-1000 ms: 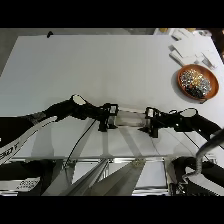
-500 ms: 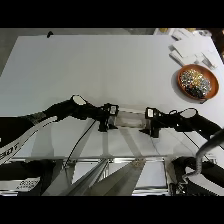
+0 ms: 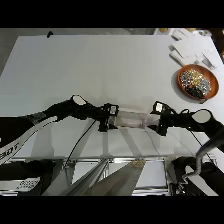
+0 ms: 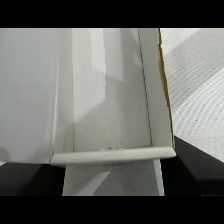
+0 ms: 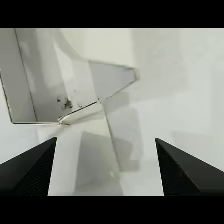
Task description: Fold the box and place the chain.
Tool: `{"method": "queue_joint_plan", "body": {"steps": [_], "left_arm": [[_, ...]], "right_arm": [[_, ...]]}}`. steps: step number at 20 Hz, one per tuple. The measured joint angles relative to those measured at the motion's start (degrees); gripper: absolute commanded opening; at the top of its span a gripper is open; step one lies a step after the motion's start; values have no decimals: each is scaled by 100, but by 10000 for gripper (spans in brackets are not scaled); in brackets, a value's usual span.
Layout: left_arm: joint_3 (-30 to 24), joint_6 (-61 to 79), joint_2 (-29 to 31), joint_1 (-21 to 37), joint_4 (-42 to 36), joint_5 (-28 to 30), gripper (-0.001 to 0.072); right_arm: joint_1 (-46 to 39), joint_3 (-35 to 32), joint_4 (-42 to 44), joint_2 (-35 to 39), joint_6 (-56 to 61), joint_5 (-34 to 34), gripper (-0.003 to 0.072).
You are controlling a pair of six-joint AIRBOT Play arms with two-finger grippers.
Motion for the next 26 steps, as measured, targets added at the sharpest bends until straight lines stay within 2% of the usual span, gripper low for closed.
{"method": "queue_joint_plan", "body": {"steps": [1,4,5,6,7,10,12,15,18,20,23,26], "left_arm": [[0,0,0,0,0,0,39],[0,0,0,0,-2,2,39],[0,0,0,0,-2,4,39],[0,0,0,0,-2,4,39],[0,0,0,0,-2,4,39],[0,0,0,0,-4,7,39],[0,0,0,0,-4,9,39],[0,-2,0,0,-4,9,39],[0,-2,0,0,-11,11,39],[0,-4,0,0,-15,11,39],[0,-22,0,0,-22,11,39],[0,-15,0,0,-13,17,39]], "right_arm": [[-28,0,-68,262,146,96,578],[-74,-2,44,925,527,531,548],[-81,-2,190,1045,658,599,354],[-81,-2,332,1134,789,699,88],[-66,-2,483,1198,879,776,18],[105,-2,890,1274,1014,848,18],[315,-2,1163,1200,1056,597,18],[678,-2,1582,793,1137,-334,18],[914,-2,1912,87,1547,-1458,18],[979,0,2024,-380,1860,-1843,18],[1027,4,2116,-807,2103,-1926,18],[1040,33,2068,-754,2256,-1805,18]]}}
